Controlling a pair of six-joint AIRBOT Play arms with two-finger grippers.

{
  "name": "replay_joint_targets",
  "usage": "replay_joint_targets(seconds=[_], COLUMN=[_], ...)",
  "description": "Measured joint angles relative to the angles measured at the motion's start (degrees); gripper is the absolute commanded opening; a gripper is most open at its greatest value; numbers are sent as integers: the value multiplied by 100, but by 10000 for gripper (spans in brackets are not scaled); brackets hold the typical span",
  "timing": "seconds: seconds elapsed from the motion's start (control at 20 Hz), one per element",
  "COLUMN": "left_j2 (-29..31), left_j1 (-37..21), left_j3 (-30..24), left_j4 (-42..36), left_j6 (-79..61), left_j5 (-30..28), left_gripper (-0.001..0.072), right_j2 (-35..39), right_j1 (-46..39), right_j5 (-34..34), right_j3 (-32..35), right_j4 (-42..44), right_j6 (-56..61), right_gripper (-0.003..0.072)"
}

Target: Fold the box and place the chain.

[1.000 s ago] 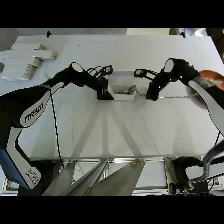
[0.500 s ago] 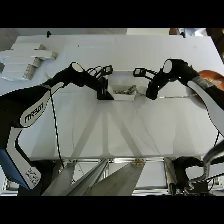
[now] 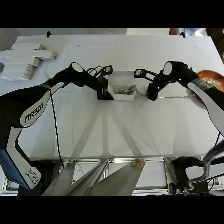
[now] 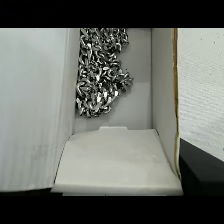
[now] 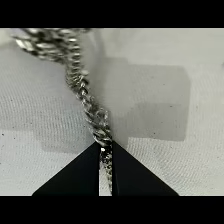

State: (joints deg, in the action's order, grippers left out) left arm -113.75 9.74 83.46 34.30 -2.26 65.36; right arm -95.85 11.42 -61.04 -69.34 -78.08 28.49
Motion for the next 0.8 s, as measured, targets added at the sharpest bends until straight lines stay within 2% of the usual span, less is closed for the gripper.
replay_joint_targets(seconds=[0.35,0.45,0.8], left_j2=[0,0,0], left_j1=[0,0,0], left_j3=[0,-2,-2], left_j4=[0,0,2], left_j6=[0,0,0], left_j5=[0,0,0], left_gripper=[533,533,533], right_j2=[90,223,852], right_j1=[13,50,319], right_j5=[46,-149,269], right_j3=[98,116,101], right_j4=[17,42,354], right_j6=[4,7,20], right_gripper=[12,12,12])
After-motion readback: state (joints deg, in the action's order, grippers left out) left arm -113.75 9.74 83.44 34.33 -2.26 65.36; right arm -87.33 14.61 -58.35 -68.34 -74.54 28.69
